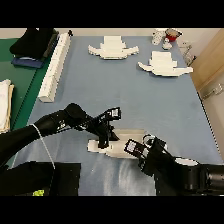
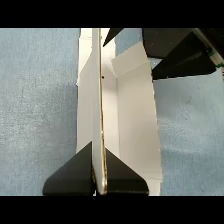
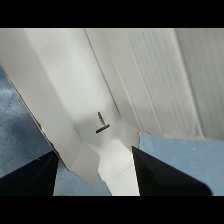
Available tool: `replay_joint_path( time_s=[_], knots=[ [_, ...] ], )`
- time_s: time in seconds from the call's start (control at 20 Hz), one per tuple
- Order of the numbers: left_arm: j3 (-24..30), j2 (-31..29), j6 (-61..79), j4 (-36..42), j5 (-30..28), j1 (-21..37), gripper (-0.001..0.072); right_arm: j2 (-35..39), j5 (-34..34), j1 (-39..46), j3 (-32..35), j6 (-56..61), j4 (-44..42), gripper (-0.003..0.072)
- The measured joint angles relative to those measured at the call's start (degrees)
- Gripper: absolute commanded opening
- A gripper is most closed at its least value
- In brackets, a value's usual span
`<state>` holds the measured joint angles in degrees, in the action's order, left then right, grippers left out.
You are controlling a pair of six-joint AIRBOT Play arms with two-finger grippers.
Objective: Fold the box.
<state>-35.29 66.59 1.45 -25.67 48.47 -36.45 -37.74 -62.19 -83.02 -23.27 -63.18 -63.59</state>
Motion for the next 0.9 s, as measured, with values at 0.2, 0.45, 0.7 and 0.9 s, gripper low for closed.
replay_joint_path(
  time_s=[0.2, 0.45, 0.7, 0.9],
  knots=[
    [0.0, 0.0, 0.0, 0.0, 0.0, 0.0, 0.0013, 2.3, -0.9, 0.4, -0.4, 0.1, 1.2, 0.072],
    [0.0, 0.0, 0.0, 0.0, 0.0, 0.0, 0.0013, 3.4, 1.2, 4.9, 0.2, -3.5, 0.9, 0.072],
    [0.0, 0.0, 0.0, 0.0, 0.0, 0.0, 0.0013, 5.7, 6.2, 13.4, 2.1, -12.8, -4.0, 0.072],
    [0.0, 0.0, 0.0, 0.0, 0.0, 0.0, 0.0013, 7.3, 8.7, 22.3, 2.7, -26.6, -12.0, 0.072]
  ],
)
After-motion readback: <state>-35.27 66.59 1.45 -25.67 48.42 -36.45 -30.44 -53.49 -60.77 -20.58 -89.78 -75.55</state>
